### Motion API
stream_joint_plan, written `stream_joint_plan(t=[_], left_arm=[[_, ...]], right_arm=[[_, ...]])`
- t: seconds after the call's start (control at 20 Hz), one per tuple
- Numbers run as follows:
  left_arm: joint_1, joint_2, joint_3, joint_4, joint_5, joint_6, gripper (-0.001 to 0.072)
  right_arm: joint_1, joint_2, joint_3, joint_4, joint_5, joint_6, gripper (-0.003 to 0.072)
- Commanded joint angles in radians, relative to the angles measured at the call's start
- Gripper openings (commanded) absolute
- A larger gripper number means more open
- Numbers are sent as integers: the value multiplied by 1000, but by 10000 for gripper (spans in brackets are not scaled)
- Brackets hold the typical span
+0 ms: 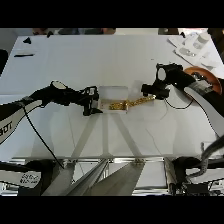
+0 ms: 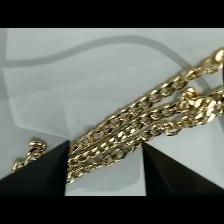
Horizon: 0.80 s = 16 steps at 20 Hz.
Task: Fold the box and place the chain.
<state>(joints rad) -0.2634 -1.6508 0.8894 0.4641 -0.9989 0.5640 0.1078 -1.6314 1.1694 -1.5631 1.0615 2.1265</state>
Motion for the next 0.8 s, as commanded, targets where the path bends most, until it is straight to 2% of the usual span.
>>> stream_joint_plan(t=[0.0,0.05,0.1,0.15,0.4,0.75], left_arm=[[0,1,0,0,0,0,346],[0,1,0,0,0,0,346],[0,1,0,0,0,0,346],[0,1,0,0,0,0,346],[0,1,0,0,0,0,346],[0,1,0,0,0,0,346]], right_arm=[[10,-24,-2,8,-34,23,329],[12,-24,-2,7,-34,23,214],[16,-24,-2,8,-34,19,49],[19,-24,-2,7,-33,19,15],[65,15,-2,-32,-37,-71,14],[158,195,-2,-69,-41,-122,10]])
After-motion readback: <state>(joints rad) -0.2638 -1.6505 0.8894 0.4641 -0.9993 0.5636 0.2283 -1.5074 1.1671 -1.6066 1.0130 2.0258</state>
